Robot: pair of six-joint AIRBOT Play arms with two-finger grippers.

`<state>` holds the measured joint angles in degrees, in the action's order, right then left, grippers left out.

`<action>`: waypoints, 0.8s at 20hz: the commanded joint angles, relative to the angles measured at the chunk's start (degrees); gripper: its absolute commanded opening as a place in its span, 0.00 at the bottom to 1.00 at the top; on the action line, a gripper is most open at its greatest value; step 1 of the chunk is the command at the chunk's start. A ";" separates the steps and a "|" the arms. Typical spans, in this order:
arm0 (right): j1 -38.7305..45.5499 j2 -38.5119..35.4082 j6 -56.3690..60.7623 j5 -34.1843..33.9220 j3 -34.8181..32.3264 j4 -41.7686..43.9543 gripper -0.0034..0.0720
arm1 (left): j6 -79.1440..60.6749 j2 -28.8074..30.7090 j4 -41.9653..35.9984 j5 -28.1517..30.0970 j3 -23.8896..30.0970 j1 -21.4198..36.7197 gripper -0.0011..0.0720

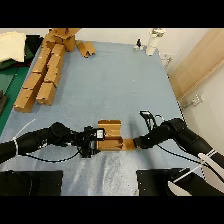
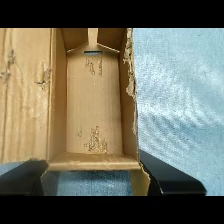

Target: Fold the box.

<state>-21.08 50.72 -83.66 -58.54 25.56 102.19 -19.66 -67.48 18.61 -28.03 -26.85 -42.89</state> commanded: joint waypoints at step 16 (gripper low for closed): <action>0.26 -6.08 -8.31 1.29 1.88 17.70 0.37 | -0.02 -0.02 0.02 -0.02 -0.02 0.04 0.82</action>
<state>-20.84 45.78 -91.98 -55.11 26.50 119.15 -19.68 -67.48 18.63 -28.08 -26.85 -42.89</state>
